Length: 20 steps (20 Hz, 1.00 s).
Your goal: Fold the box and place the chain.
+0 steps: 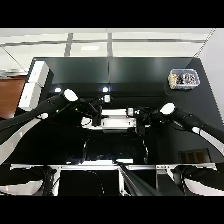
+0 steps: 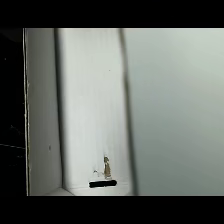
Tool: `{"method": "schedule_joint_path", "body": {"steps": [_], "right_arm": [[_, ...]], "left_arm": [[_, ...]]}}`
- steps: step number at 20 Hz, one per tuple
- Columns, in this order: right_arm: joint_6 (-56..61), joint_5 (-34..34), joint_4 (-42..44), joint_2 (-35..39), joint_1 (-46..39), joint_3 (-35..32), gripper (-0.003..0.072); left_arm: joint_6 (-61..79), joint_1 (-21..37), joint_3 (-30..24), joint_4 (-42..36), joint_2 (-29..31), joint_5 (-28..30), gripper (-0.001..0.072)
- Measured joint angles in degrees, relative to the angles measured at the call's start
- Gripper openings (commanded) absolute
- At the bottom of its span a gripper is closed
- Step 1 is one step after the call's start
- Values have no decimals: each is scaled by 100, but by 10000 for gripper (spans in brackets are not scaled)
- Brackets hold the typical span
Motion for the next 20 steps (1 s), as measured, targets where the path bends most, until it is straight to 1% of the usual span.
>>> {"method": "schedule_joint_path", "body": {"steps": [1,2,3,5,6,7,8,9,10,11,14,15,16,17,18,19,20], "right_arm": [[2,0,-2,-2,2,0,578],[4,0,-4,0,2,0,579],[7,-9,-4,0,0,0,579],[4,-9,-7,0,2,0,579],[4,-9,-7,0,2,0,578],[4,-9,-7,0,2,0,578],[4,-9,-9,0,2,0,578],[4,-9,-9,0,2,0,578],[7,-9,-7,0,2,0,573],[7,-7,-9,0,2,0,524],[7,-4,-11,0,2,0,522],[7,-4,-11,0,2,0,488],[7,-4,-11,0,2,0,408],[2,-4,-13,0,2,0,408],[0,-4,-13,0,2,0,408],[2,-4,-13,0,2,0,408],[2,-7,-13,0,2,0,408]], "left_arm": [[0,0,0,0,0,0,23],[0,0,0,0,0,-2,25],[0,0,0,0,0,0,42],[-13,0,0,-2,0,22,344],[-15,0,0,-4,0,22,457],[-15,0,0,2,15,20,537],[-15,7,0,4,48,20,592],[-50,20,0,35,103,4,634],[-151,39,0,131,192,0,636],[-299,61,0,302,299,-4,636],[-1021,179,0,1119,772,-205,636],[-1261,236,0,1377,951,-319,634],[-1508,304,0,1604,1145,-485,617],[-1749,363,0,1764,1314,-662,615],[-2006,424,0,1897,1471,-901,531],[-2297,468,0,1980,1589,-1128,273],[-2677,498,-2,2039,1683,-1397,38]]}}
